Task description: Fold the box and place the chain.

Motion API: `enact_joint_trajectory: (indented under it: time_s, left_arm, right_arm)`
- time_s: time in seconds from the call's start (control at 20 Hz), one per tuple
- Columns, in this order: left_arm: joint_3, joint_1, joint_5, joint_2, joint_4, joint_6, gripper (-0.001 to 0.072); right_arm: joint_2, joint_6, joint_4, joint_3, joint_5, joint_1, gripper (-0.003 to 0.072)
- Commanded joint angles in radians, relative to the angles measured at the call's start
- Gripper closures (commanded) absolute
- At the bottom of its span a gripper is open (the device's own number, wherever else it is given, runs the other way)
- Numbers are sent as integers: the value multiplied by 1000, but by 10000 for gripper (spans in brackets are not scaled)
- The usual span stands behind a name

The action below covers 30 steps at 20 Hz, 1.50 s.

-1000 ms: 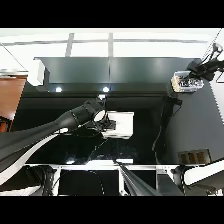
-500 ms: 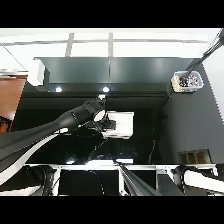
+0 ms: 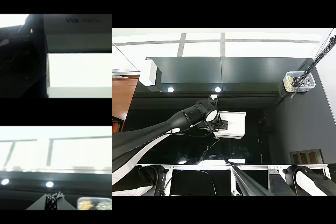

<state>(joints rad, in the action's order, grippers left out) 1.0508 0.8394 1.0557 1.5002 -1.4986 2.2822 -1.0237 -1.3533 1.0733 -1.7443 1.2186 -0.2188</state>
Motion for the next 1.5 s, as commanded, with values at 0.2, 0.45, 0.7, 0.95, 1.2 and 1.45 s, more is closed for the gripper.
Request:
enact_joint_trajectory:
  time_s: [0.2,0.45,0.7,0.95,1.2,1.45]
  left_arm:
    - [0,0,0,0,0,0,678]
    - [0,0,0,0,0,0,678]
    - [0,0,0,0,0,0,678]
    - [0,0,0,0,0,0,678]
    - [0,0,0,0,0,0,678]
    - [0,0,0,0,0,0,678]
  right_arm:
    - [103,147,-371,89,252,22,677]
    - [103,232,-599,290,335,23,677]
    - [103,256,-662,496,329,149,677]
    - [98,259,-661,634,215,319,683]
    - [90,263,-661,770,132,396,683]
    - [56,270,-661,907,-29,472,683]
